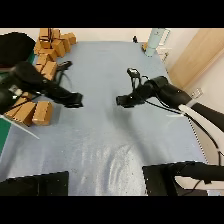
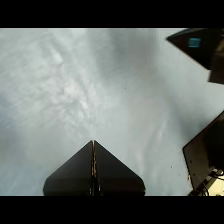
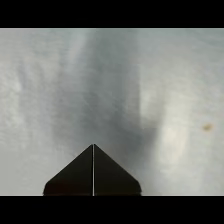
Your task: Fold the box.
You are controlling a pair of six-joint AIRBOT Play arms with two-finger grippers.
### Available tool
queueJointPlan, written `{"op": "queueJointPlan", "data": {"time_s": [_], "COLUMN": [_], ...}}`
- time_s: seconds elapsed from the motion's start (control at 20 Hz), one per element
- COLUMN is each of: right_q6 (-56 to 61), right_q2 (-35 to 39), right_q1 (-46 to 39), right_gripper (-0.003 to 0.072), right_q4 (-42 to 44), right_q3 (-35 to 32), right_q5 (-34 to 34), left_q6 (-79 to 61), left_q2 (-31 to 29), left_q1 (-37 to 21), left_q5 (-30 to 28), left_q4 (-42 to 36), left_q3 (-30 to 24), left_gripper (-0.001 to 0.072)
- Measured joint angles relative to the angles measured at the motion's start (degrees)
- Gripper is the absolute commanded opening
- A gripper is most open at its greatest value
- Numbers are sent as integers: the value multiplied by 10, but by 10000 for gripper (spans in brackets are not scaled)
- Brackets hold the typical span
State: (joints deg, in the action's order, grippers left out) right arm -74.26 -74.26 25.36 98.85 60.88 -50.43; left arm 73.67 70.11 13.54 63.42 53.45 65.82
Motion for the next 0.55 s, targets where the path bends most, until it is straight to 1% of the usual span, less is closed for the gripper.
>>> {"op": "queueJointPlan", "data": {"time_s": [0.1,0.2,0.55], "right_q6": [-9,-16,-22], "right_q2": [-25,-39,-51], "right_q1": [0,0,-1], "right_gripper": [6,6,5], "right_q4": [18,26,36], "right_q3": [27,41,55], "right_q5": [-5,-9,-12], "left_q6": [4,6,8], "left_q2": [21,35,52], "left_q1": [31,46,63], "left_q5": [-33,-52,-75], "left_q4": [-2,-2,-5], "left_q3": [8,12,16], "left_gripper": [11,11,11]}}
